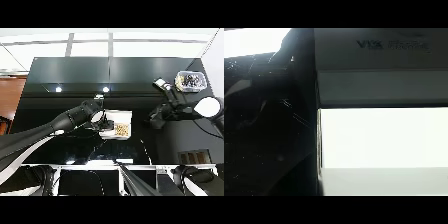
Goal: Fold the box and place the chain.
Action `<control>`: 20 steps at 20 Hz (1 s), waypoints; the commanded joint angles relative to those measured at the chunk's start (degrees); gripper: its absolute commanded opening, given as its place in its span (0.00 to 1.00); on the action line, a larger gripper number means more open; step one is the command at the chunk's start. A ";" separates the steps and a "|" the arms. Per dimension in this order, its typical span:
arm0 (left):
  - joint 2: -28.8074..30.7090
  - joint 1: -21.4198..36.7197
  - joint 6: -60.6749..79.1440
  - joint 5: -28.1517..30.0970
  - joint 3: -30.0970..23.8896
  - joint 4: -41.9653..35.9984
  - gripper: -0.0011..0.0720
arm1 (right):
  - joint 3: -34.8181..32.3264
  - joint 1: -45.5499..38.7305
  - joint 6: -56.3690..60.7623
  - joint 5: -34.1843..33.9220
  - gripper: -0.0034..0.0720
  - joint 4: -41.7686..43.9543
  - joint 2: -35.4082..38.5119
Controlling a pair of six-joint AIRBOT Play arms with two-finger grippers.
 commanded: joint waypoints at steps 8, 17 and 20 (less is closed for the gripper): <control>-0.04 0.00 0.02 1.49 0.04 0.02 0.06 | -0.04 -5.29 3.98 2.80 0.75 -2.69 1.22; 0.15 0.11 -0.28 -1.51 0.26 -0.76 0.63 | -0.04 -5.29 3.98 2.97 0.75 -0.74 1.22; 3.89 -0.35 1.84 -2.12 1.27 3.08 0.75 | -0.04 -5.29 3.98 2.95 0.75 -0.76 1.22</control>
